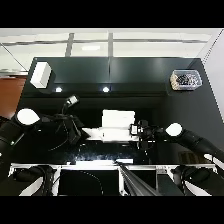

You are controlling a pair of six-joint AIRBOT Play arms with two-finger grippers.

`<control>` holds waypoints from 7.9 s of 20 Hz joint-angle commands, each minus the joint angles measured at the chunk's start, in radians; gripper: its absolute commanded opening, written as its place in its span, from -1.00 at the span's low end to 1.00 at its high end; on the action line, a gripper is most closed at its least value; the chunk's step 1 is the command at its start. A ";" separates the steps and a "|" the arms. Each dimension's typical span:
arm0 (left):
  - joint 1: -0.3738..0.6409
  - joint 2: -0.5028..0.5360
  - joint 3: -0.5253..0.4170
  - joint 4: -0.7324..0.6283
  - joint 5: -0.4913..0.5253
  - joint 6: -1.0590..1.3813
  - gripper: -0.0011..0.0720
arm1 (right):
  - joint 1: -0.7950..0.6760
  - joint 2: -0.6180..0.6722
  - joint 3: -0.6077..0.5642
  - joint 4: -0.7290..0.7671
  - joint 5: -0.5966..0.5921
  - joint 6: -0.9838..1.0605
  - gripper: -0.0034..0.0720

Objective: Fold the box and place the chain.

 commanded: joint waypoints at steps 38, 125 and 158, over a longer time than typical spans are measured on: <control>-0.277 -0.232 -0.012 -0.198 0.300 0.551 0.09 | 0.001 -0.001 0.000 0.000 0.000 0.000 0.48; -0.174 -0.223 0.015 -0.161 0.222 -0.684 0.94 | 0.001 -0.001 0.000 0.000 -0.003 0.002 0.48; -0.611 -0.342 0.273 0.645 0.211 -1.705 0.91 | 0.001 -0.001 -0.001 0.000 -0.003 0.002 0.48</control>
